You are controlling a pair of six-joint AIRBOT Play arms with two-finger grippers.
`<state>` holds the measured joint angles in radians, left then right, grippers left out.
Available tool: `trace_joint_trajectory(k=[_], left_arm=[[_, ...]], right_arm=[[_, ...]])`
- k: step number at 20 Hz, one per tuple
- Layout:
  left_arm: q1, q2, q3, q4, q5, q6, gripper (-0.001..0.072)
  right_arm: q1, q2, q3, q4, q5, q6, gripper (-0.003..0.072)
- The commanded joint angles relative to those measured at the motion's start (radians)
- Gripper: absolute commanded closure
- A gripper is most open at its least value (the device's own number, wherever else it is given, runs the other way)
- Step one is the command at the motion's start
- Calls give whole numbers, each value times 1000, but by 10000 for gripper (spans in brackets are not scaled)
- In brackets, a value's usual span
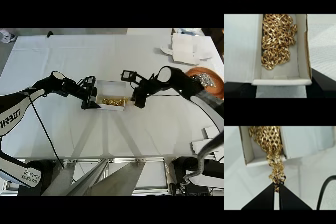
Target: Fold the box and place the chain.
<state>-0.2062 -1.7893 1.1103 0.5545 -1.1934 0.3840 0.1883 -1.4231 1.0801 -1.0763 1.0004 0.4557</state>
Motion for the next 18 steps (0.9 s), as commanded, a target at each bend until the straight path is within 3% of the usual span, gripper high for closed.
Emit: trace_joint_trajectory(k=[1, 5, 10, 13, 14, 16, 18], left_arm=[[0, 0, 0, 0, 0, 0, 389], [0, 0, 0, 0, 0, 0, 389], [0, 0, 0, 0, 0, 0, 389], [1, 0, 0, 0, 0, 0, 389], [0, 0, 0, 0, 0, 0, 389], [0, 0, 0, 0, 0, 0, 389], [0, 0, 0, 0, 0, 0, 389]], right_arm=[[2, 100, 0, 95, -19, 19, 677], [45, 143, 0, 225, -134, 18, 676], [179, 134, 0, 238, -286, 19, 677], [197, 134, 0, 238, -313, 20, 674], [197, 134, 0, 230, -310, 34, 627], [196, 134, 0, 222, -292, 50, 358], [175, 134, 14, 222, -233, 77, 350]])
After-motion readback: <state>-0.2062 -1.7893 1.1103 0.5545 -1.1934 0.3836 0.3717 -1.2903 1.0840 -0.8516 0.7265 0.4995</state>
